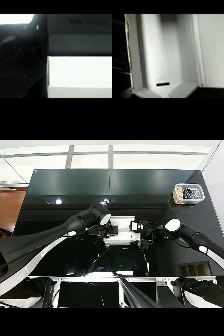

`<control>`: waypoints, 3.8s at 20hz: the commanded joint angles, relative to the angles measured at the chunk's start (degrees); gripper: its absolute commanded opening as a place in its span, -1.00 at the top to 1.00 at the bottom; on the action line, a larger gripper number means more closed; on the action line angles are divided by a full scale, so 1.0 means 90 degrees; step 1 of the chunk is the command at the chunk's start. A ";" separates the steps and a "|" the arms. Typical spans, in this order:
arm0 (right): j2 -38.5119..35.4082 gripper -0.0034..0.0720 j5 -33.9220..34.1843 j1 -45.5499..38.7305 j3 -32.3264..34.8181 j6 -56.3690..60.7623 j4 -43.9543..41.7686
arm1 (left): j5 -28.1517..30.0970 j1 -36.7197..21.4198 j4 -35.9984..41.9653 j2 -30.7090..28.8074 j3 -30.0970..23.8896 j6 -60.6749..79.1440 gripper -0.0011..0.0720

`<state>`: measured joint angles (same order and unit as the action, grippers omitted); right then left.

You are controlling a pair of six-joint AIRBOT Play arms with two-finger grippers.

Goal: Fold the box and place the chain.

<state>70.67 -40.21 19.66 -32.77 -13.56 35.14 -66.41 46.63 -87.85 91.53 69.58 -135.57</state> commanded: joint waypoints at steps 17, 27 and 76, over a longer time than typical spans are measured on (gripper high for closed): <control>-0.0211 0.31 -0.0401 0.0056 0.0015 0.0172 -0.0323 | -0.0146 -0.0034 -0.0015 0.0000 0.0005 0.0039 0.89; 0.0058 0.20 0.0119 0.0461 0.0015 0.0350 -0.0828 | -0.0146 -0.0034 -0.0015 0.0000 0.0005 0.0036 0.89; 0.0848 -0.55 -0.2730 -0.0838 -0.1438 0.8765 -0.0129 | -0.0175 -0.0036 -0.0017 0.0000 0.0005 0.0036 0.89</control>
<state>78.28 -68.99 8.82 -44.73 60.42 31.33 -68.01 46.35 -88.01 91.53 69.58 -135.24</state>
